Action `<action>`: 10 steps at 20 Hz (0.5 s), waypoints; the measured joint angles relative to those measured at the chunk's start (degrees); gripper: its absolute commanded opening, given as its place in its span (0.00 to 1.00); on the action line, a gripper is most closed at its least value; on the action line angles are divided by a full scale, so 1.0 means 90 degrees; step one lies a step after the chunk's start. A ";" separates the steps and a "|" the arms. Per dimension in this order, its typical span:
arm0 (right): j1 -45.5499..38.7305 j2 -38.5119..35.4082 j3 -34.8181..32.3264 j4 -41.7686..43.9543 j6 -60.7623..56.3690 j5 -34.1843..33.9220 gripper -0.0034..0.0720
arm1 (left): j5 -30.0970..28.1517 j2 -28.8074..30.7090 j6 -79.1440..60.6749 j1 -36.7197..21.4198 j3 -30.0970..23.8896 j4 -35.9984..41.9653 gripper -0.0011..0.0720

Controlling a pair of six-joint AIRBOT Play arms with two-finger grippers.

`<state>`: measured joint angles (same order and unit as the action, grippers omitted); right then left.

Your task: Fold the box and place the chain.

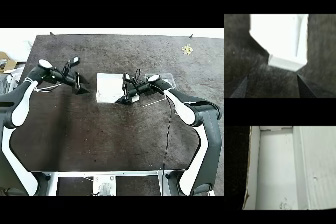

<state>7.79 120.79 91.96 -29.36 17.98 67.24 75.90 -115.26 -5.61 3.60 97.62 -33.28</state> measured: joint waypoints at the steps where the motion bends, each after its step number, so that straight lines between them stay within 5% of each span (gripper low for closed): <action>1: 0.0000 0.0000 0.0000 0.0002 0.0000 0.0002 0.54 | -0.0041 -0.0036 -0.0347 -0.0005 -0.0121 0.0066 1.00; 10: 0.0002 0.0000 0.0000 0.0002 0.0000 0.0002 0.54 | 0.0056 -0.0323 -0.1494 0.0104 -0.0474 0.0653 0.98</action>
<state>7.81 120.79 91.96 -29.34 17.98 67.26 76.40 -118.17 -19.05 4.54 93.36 -27.40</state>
